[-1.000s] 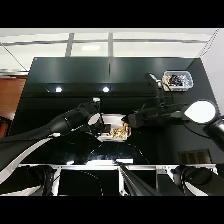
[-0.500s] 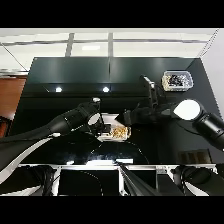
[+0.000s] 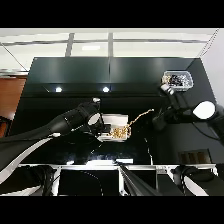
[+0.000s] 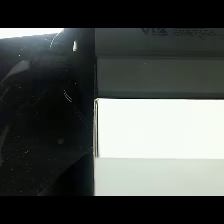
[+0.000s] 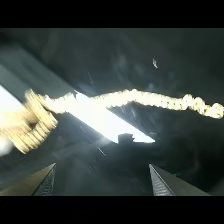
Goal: Fold the box and place the chain.
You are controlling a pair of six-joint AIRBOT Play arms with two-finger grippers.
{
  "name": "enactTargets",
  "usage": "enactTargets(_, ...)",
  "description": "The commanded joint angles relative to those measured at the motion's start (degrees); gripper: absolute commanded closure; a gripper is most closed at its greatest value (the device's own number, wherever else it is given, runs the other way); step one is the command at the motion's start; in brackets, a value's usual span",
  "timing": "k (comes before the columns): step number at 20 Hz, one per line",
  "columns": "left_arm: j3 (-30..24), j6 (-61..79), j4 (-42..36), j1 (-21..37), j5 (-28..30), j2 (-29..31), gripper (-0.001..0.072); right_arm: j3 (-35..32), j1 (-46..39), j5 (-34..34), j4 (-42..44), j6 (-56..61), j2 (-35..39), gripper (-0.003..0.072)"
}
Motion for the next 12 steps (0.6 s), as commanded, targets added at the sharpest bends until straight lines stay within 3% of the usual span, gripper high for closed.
enactTargets(1,0.00,0.02,0.02,-0.02,-0.07,-0.04,0.0680,-6.32,3.76,-8.33,0.94,-24.37,-1.27,-0.0034)
enactTargets(3,0.00,0.00,0.02,-0.02,-0.04,-0.04,0.0680,-6.75,8.35,-12.81,6.45,-42.51,-2.89,-0.0034)
enactTargets(6,0.00,0.02,0.02,-0.02,-0.04,-0.04,0.0680,-6.75,11.02,-17.16,22.47,-56.96,-6.88,-0.0034)
enactTargets(12,0.00,0.02,0.02,-0.02,-0.02,-0.04,0.0680,-6.75,11.06,-15.80,29.99,-64.63,-12.28,-0.0034)
